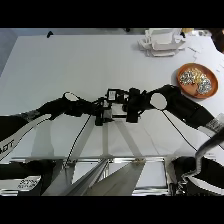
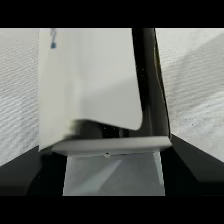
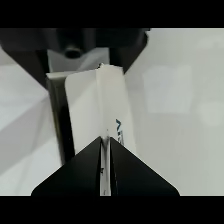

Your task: Fold the box and place the chain.

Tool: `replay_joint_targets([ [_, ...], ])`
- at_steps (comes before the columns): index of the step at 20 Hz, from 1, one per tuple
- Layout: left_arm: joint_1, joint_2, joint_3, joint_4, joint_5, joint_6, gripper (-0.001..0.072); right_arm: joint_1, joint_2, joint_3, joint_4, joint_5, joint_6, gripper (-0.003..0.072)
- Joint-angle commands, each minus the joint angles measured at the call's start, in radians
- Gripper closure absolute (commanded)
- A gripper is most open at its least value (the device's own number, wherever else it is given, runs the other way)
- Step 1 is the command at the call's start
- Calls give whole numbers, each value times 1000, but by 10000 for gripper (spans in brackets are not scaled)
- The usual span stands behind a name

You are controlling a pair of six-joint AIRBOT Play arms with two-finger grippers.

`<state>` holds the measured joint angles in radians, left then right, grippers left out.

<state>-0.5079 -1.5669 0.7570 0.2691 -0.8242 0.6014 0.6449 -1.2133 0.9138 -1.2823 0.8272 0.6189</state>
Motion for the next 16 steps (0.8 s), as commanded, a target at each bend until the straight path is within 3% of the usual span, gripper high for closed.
replay_joint_targets([
  [1, -1, 0, 0, 0, -3, 0, 572, -1, -1, -35, 4, -15, 6, 639],
  [11, -1, 0, 0, 0, -2, 0, 572, -1, -1, -48, 59, 29, 6, 630],
  [12, -1, 0, 0, 0, -2, 0, 572, -1, -1, -48, 64, 40, 6, 603],
  [14, -1, 0, 0, 0, -2, 0, 572, -1, -1, -48, 69, 80, 4, 401],
  [16, -1, 0, 0, 0, -2, 0, 572, -1, 0, -48, 69, 109, 5, 394],
])
